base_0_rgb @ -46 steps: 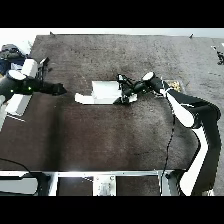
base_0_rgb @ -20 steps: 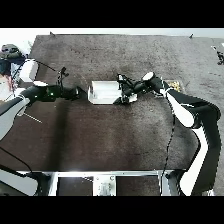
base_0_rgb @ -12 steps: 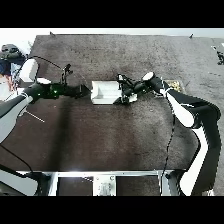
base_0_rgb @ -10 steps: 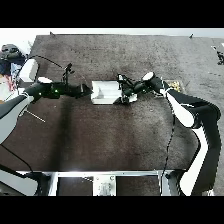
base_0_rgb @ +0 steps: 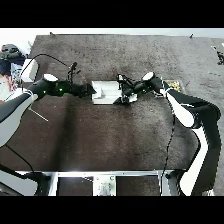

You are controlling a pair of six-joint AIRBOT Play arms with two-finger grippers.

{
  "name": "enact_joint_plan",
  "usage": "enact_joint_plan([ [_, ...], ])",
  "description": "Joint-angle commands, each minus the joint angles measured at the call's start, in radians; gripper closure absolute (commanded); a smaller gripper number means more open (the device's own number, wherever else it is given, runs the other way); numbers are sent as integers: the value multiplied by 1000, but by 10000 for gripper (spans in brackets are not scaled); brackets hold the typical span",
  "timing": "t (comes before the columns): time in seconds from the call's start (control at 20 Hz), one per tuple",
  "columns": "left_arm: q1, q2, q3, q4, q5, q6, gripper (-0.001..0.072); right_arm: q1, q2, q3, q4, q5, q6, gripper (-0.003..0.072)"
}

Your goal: Fold the box and place the chain.

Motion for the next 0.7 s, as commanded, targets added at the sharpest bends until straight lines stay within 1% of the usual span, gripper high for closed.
enact_joint_plan([
  [0.0, -37, 0, 40, 132, 12, -166, 276, 1, 0, 0, 0, 0, 0, 287],
  [0.2, -68, 0, 43, 171, 52, -204, 275, 1, 0, 0, 0, 0, 0, 287],
  [0.4, -111, 0, 43, 279, 111, -325, 275, 1, 0, 0, 0, 0, 0, 286],
  [0.5, -128, -2, 51, 327, 120, -388, 275, 1, 0, 0, 0, 0, 0, 287],
  [0.6, -151, -3, 82, 418, 118, -474, 275, 1, 0, 0, 0, 0, 0, 287],
  [0.65, -167, -7, 103, 486, 111, -538, 275, 1, 0, 0, 0, 0, 0, 287],
])
